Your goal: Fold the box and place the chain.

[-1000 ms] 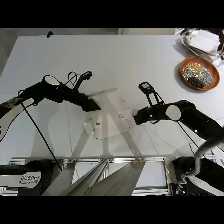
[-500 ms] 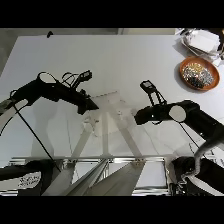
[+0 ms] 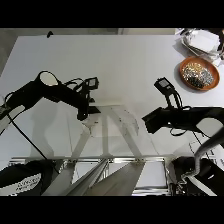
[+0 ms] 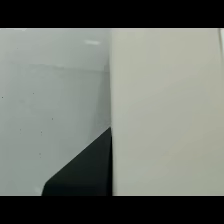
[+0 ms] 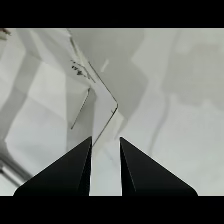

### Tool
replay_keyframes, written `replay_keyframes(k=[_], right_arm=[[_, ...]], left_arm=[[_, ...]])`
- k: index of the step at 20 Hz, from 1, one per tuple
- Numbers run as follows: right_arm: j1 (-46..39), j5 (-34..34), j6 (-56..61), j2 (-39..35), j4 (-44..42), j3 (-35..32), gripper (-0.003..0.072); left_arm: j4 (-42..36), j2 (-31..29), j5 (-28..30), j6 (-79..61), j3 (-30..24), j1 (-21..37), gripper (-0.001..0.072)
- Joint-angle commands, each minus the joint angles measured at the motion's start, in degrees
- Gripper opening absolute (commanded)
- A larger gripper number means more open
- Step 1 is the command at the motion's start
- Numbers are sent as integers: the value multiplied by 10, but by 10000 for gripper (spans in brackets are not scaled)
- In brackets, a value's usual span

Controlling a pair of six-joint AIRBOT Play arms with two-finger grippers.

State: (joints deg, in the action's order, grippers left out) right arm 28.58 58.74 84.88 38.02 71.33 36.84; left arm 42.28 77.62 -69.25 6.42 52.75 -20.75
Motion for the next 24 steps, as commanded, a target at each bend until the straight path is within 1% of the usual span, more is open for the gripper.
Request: replay_keyframes(k=[1,4,10,13,18,24], right_arm=[[0,73,40,-47,34,1,204],[0,100,56,-51,50,1,204],[0,100,56,-51,50,1,204],[0,93,56,-51,50,1,204],[0,77,55,-51,50,0,204],[0,50,53,-51,50,0,203]], left_arm=[[33,-3,57,16,0,-44,1],[19,-3,69,16,0,-50,1],[19,-3,71,18,0,-50,1],[19,-3,75,18,0,-50,1],[21,0,102,15,0,-50,3],[23,34,101,10,0,-50,4]])
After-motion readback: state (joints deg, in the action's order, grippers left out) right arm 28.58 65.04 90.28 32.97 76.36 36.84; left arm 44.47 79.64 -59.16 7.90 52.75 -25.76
